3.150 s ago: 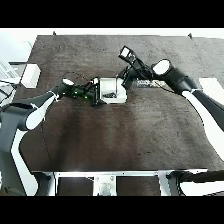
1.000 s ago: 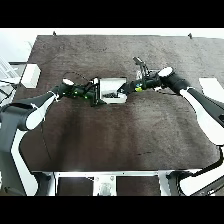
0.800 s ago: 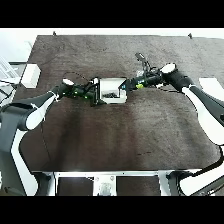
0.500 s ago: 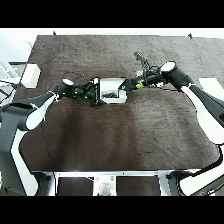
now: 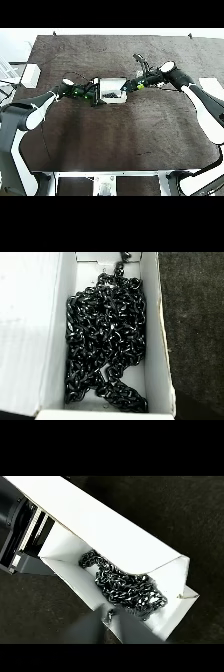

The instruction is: Fold the box and place the chain.

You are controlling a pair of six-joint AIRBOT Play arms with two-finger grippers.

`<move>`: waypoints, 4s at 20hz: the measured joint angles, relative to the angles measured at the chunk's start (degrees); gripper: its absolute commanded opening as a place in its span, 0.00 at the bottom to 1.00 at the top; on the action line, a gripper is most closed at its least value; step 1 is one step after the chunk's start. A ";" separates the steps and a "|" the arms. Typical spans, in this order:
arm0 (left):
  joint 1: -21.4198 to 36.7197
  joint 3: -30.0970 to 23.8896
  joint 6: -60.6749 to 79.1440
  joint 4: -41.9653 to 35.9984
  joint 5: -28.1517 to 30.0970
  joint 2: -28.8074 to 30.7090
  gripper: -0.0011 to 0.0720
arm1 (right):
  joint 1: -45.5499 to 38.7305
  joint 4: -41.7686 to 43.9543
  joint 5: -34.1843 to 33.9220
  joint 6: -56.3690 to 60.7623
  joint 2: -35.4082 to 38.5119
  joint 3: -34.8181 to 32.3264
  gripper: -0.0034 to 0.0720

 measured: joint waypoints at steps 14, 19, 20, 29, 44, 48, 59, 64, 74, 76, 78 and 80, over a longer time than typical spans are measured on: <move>0.00 0.00 0.00 -0.02 0.09 0.00 0.41 | -3.37 0.87 -1.53 -3.39 7.87 0.17 0.14; 0.00 0.00 0.00 -0.02 0.09 0.00 0.41 | -4.20 3.61 -9.86 -13.09 8.57 1.18 0.14; 0.00 0.00 0.00 -0.02 0.09 0.00 0.41 | -4.20 4.04 -10.49 -14.69 7.48 1.75 0.14; 0.02 0.00 0.00 -0.04 0.13 0.00 0.41 | -3.98 7.50 -6.73 -24.33 -4.48 10.80 0.15; 0.02 0.00 0.02 -0.04 0.13 0.00 0.41 | 1.11 1.53 13.73 -27.30 -7.91 13.88 0.42; 0.00 0.00 0.02 -0.04 0.13 0.00 0.41 | 2.71 1.36 14.56 -29.00 -7.91 14.03 0.42; 0.00 0.00 -0.02 -0.04 0.17 0.00 0.41 | 4.68 -2.08 7.45 -32.06 -7.93 14.16 0.50; 0.00 0.00 -0.02 -0.04 0.20 0.00 0.41 | 4.72 -3.02 9.49 -32.44 -7.96 14.16 0.56; 0.00 0.00 0.00 -0.04 0.15 0.00 0.41 | 4.96 -4.85 9.66 -33.70 -9.07 14.16 0.61; 0.00 0.00 0.00 -0.04 0.15 0.00 0.41 | 5.33 -4.85 9.11 -34.38 -9.16 14.16 0.61; 0.00 0.00 0.00 -0.04 0.13 0.00 0.41 | 5.68 -4.74 8.02 -34.80 -9.18 14.16 0.60; 0.00 0.00 -0.02 -0.07 0.13 0.00 0.41 | 5.88 -4.74 7.04 -35.52 -9.22 14.16 0.58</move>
